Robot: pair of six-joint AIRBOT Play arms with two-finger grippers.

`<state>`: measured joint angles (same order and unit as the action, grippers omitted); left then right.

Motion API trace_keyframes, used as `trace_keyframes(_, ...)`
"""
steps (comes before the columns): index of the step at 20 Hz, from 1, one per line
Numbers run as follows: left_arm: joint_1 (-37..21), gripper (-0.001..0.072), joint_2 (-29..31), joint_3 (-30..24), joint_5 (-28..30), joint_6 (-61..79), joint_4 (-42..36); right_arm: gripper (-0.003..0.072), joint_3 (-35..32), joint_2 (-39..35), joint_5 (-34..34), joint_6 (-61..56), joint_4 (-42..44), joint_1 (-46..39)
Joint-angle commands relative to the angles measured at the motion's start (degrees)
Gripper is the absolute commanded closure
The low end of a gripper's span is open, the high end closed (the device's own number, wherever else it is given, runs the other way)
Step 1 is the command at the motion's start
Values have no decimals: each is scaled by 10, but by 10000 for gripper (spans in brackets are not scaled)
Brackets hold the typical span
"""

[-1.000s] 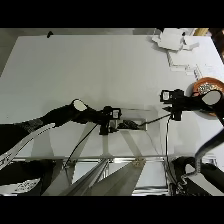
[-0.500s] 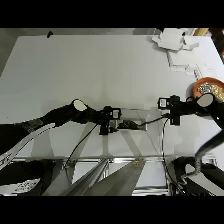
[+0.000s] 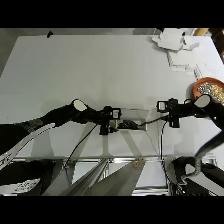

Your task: Fold the box and place the chain.

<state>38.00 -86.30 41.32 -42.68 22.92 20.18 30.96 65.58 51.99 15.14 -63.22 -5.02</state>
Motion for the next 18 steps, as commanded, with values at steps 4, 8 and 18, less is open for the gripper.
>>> trace_keyframes(4, 0, 455, 0, 0, 0, 0, 0, 460, -13, 2, 3, 4, -15, 0)
trace_keyframes(8, 0, 455, 0, 0, 0, 0, 0, 657, -21, 2, -9, 4, -15, 0)
trace_keyframes(18, 0, 455, 0, 0, 0, 0, 0, 668, -21, -173, 105, -27, 108, 11)
